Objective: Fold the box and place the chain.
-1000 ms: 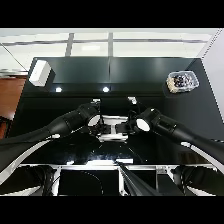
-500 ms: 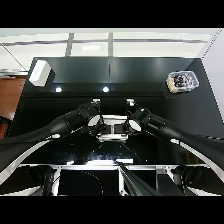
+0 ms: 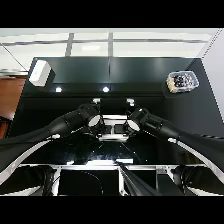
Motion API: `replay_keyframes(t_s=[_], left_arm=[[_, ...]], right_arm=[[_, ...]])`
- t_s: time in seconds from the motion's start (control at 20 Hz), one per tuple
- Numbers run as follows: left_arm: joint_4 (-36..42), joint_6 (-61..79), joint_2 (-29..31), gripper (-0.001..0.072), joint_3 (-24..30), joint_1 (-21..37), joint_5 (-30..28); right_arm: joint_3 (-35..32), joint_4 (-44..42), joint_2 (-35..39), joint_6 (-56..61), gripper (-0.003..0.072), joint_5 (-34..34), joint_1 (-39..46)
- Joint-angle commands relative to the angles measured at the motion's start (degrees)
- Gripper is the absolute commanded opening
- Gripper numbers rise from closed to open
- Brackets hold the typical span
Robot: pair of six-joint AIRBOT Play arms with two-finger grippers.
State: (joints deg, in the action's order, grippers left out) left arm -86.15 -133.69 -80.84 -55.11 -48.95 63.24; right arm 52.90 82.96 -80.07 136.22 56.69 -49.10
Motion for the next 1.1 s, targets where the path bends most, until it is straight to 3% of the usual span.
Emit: replay_keyframes(t_s=[0.0,0.05,0.1,0.2,0.25,0.3,0.5,0.55,0.65,0.7,0.8,1.05], left_arm=[[-0.17,0.17,-0.02,0.0028,0.02,0.04,0.02],[-0.17,0.15,-0.02,0.0028,0.02,0.04,0.04],[-0.17,0.17,-0.02,0.0027,0.02,0.04,0.04],[-0.17,0.17,-0.02,0.0028,0.02,0.04,0.04],[-0.17,0.15,-0.02,0.0028,0.02,0.04,0.02],[-0.17,0.17,-0.02,0.0028,0.02,0.04,0.02],[-0.17,0.17,-0.02,0.0028,0.02,0.04,0.02],[-0.17,0.15,-0.02,0.0027,0.02,0.04,0.04],[-0.17,0.17,-0.02,0.0028,0.02,0.04,0.04],[-0.17,0.17,-0.02,0.0028,0.02,0.04,0.04],[-0.17,0.17,-0.02,0.0028,0.02,0.04,0.04],[-0.17,0.15,-0.02,0.0027,0.02,0.07,0.04]], right_arm=[[0.04,0.02,-0.09,0.09,0.0051,0.04,-0.07],[0.04,0.02,-0.09,0.09,0.0163,0.04,-0.07],[0.04,0.02,-0.09,0.07,0.0206,0.04,-0.07],[0.04,-0.02,-0.09,0.04,0.02,0.09,-0.07],[0.04,-0.22,-0.09,-0.31,0.01,0.07,-0.07],[0.04,-0.24,-0.09,-0.63,0.006,0.07,-0.09],[0.04,-0.17,-0.04,-0.81,0.0058,-0.59,-0.76],[0.04,-0.17,0.02,-0.79,0.0183,-0.61,-0.76],[0.04,-0.13,0.42,-0.81,0.0326,-0.26,-0.61],[0.04,-0.17,0.85,-0.81,0.0326,-0.31,-0.52],[0.04,-0.15,2.32,-0.92,0.0437,-0.31,-0.42],[0.04,-0.17,10.27,-6.58,0.0438,3.48,0.55]])
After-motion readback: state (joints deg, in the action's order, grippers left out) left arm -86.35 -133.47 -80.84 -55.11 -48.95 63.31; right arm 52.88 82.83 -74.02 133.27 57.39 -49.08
